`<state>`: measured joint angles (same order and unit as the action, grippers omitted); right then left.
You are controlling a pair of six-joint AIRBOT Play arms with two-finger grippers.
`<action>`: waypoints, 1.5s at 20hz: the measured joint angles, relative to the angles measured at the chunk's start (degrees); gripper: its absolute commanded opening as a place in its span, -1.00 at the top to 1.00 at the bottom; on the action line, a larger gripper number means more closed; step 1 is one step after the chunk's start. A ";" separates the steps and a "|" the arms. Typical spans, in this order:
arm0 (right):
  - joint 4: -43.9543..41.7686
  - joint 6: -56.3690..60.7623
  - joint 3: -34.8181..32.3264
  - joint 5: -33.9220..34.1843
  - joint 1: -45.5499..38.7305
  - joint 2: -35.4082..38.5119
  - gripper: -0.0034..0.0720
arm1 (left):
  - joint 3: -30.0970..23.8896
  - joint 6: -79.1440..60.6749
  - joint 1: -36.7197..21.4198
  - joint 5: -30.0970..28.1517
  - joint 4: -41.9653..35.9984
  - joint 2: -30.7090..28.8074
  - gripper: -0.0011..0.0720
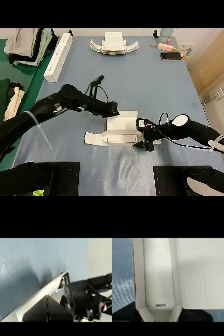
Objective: Fold the box.
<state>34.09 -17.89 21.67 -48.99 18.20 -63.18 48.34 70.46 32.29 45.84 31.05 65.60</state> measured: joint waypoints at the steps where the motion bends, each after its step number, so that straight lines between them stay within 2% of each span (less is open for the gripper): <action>1: 0.02 0.00 0.00 0.00 0.00 0.00 -0.43 | 0.07 -0.22 -0.46 0.87 2.45 -2.75 0.93; 4: 0.02 0.00 0.00 0.00 0.00 0.00 -0.43 | 0.11 -0.63 -1.16 3.65 11.21 -8.61 0.93; 7: 0.00 0.00 0.00 0.00 0.00 0.00 -0.43 | 0.07 -4.46 -1.36 8.02 17.94 -11.21 0.93; 10: 0.00 0.02 0.00 0.00 0.00 0.00 -0.43 | -1.31 -14.69 -2.19 13.73 20.50 -12.52 0.94; 12: 0.00 0.02 0.00 0.00 0.00 0.00 -0.43 | -4.46 -23.02 -4.42 15.67 21.51 -14.01 0.93; 13: 0.02 0.02 0.00 0.00 0.00 0.00 -0.43 | -6.82 -28.33 -5.51 15.85 21.79 -15.13 0.61; 14: 0.02 0.02 0.00 0.00 0.02 0.00 -0.43 | -9.22 -33.79 -6.25 15.80 21.79 -16.22 -0.59; 15: 0.00 0.02 0.00 0.00 0.00 0.00 -0.43 | -11.76 -39.50 -6.67 15.04 21.40 -17.29 -0.91; 18: 0.00 0.02 0.00 0.00 0.00 0.00 -0.43 | -19.32 -54.93 -6.27 9.44 17.07 -19.34 -0.92; 21: 0.02 0.04 0.00 0.00 0.02 0.04 -0.43 | -23.91 -65.09 -3.76 3.45 11.93 -19.02 -0.92; 28: 0.00 0.04 0.00 0.00 0.02 0.04 -0.43 | -26.21 -72.78 -0.42 -5.79 4.00 -14.49 -0.91; 29: 0.00 0.04 0.00 0.00 0.02 0.04 -0.43 | -26.23 -73.09 -0.02 -6.45 3.19 -14.01 -0.84; 30: 0.00 0.04 0.00 0.02 0.02 0.04 -0.43 | -26.23 -73.37 0.50 -6.86 2.47 -13.60 -0.44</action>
